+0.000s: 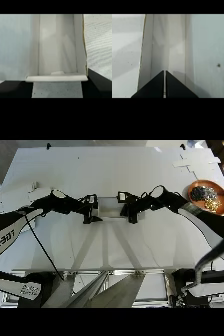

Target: Fold the box and place the chain.

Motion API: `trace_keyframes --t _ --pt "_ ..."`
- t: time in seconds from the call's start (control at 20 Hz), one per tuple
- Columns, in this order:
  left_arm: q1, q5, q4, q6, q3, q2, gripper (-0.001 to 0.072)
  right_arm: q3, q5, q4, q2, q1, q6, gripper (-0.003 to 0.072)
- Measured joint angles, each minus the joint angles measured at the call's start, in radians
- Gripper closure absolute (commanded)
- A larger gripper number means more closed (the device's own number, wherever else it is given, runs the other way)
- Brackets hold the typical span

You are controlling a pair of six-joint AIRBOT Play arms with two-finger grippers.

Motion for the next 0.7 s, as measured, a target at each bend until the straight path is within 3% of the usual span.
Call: trace_keyframes --t 0.25,0.4,0.7 --pt "0.000 0.000 0.000 -0.001 0.000 0.000 0.0493 0.000 -0.005 0.090 0.132 0.004 0.010 0.0673" --pt "0.000 0.000 0.000 -0.001 0.000 0.000 0.0493 0.000 -0.005 0.088 0.222 -0.022 0.122 0.0673" --pt "0.000 0.000 0.000 -0.001 0.000 0.000 0.0493 -0.005 0.024 -0.144 0.305 -0.207 0.602 0.0678"
